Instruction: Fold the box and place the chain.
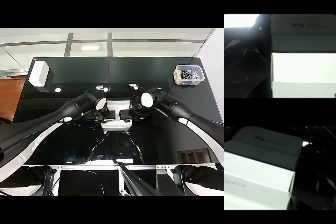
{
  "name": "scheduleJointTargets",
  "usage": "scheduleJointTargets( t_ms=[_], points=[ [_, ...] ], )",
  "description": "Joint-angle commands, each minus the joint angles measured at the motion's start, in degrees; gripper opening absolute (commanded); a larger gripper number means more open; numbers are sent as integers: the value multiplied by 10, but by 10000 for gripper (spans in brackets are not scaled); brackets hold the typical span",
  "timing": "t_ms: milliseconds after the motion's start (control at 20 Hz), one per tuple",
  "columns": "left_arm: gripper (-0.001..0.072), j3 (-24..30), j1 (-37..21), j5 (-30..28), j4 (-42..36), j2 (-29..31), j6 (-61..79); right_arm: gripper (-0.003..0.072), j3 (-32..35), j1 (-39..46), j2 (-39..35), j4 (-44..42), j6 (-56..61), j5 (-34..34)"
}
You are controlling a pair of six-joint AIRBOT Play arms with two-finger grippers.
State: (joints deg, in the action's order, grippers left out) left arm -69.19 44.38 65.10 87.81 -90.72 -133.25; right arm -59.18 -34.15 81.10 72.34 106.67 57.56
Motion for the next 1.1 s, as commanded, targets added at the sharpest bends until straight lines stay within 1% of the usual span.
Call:
scheduleJointTargets(
  t_ms=[0, 150, 250, 400, 550, 700, 750, 800, 900, 950, 1000, 1050],
  points=[
    [29, 0, 0, 1, 0, 0, 0, 374, -13, -13, 23, 52, 52, 15],
    [29, 0, 0, 1, 0, 0, 0, 373, -17, -19, 27, 89, 92, 27],
    [29, 0, 0, 1, 0, 0, 0, 344, -17, -25, 28, 99, 106, 27],
    [29, 0, 0, 1, 0, 0, 0, 344, -32, -40, 38, 122, 130, 39],
    [28, 0, 0, 2, 0, 0, 0, 344, -52, -46, 61, 121, 148, 54],
    [29, 0, 0, 2, 0, 0, 0, 342, -52, -45, 64, 117, 166, 58],
    [29, 0, 0, 2, 0, 0, 0, 278, -52, -45, 64, 112, 166, 63],
    [28, 0, 0, 2, 0, 0, 0, 252, -52, -45, 64, 111, 166, 67],
    [29, 0, 0, 1, 0, 0, 0, 250, -52, -45, 64, 107, 166, 72],
    [29, 0, 0, 1, 0, 0, 0, 162, -52, -45, 64, 106, 165, 72],
    [29, 0, 0, 1, 0, 0, 0, 11, -52, -45, 64, 106, 165, 72],
    [29, 0, 0, 1, 0, 0, 0, 14, -52, -45, 64, 105, 165, 72]
  ],
)
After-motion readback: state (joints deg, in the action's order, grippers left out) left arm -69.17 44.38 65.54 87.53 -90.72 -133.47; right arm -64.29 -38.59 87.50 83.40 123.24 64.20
